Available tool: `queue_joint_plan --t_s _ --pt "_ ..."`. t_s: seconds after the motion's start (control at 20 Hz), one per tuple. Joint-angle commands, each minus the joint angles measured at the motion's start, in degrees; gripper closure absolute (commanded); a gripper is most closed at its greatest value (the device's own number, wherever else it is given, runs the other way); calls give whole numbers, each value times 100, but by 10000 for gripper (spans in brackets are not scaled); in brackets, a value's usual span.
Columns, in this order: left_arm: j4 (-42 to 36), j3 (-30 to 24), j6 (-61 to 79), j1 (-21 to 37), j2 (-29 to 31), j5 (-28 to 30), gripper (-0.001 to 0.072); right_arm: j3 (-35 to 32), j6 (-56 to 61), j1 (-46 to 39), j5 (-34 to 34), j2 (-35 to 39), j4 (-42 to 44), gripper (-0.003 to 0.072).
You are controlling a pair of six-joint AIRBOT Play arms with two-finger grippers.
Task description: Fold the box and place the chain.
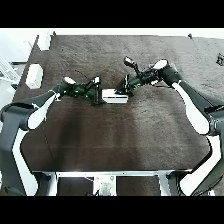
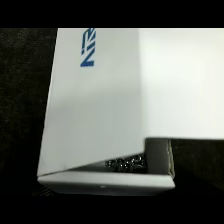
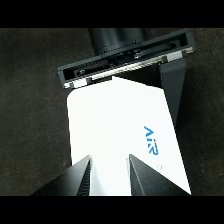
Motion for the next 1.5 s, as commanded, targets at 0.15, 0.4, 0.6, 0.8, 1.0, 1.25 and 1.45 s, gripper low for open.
queue_joint_plan --t_s 0.15,0.4,0.6,0.8,1.0,1.25,1.45 --pt "2 -2 0 2 -4 0 361 -2 -138 24 -223 -2 -483 393" --pt "2 -2 0 2 -4 0 361 0 -302 31 -546 -2 -483 392" --pt "2 -2 0 2 -4 0 361 4 -304 28 -710 -2 -476 393" --pt "2 -2 0 2 -4 0 361 140 -299 28 -737 2 -415 395" --pt "2 -2 2 2 -4 0 361 173 -299 28 -737 2 -422 406" --pt "2 -2 0 2 -4 0 361 164 -302 28 -925 -4 -444 426" --pt "2 -2 0 2 -4 2 361 81 -299 31 -938 -4 -444 426"
